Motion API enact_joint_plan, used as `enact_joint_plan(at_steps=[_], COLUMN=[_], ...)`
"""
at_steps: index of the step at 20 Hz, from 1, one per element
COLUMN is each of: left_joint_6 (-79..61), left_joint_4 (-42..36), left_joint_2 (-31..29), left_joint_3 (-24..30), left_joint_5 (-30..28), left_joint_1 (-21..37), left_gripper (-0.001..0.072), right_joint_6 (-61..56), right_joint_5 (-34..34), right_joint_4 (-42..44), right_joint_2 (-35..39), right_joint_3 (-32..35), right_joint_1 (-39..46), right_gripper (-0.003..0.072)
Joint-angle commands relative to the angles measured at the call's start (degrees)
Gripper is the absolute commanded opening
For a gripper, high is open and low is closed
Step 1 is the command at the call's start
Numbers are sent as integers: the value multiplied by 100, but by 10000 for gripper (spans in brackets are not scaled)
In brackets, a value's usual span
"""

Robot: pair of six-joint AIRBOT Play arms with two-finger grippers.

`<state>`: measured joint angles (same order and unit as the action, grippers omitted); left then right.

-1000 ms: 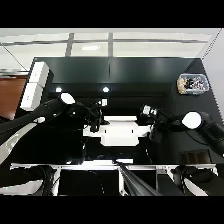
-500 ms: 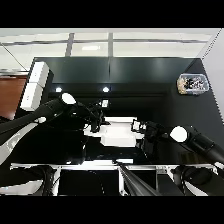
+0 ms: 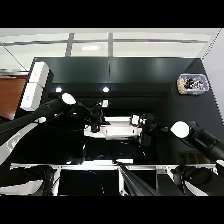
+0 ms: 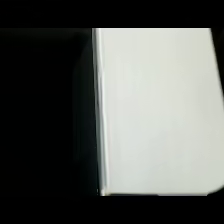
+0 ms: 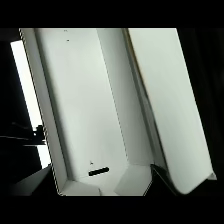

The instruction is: Fold the box and place the chain.

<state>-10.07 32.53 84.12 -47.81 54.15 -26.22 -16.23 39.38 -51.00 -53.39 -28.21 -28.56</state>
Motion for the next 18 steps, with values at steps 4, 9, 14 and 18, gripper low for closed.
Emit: enact_joint_plan(at_steps=[4,9,14,18], left_joint_6=[2,0,2,2], left_joint_4=[2,2,0,-9], left_joint_2=[2,2,2,2], left_joint_3=[0,0,0,0], left_joint_5=[7,9,9,0], left_joint_1=[2,2,2,2], left_gripper=[28,28,28,28], right_joint_6=[675,957,1969,2028], right_joint_5=[-144,-160,396,376], right_joint_4=[131,621,1355,1353], right_joint_2=[-15,-83,-496,-686], right_joint_3=[-83,-83,-81,20], right_joint_1=[210,518,518,527], right_gripper=[679,679,679,679])
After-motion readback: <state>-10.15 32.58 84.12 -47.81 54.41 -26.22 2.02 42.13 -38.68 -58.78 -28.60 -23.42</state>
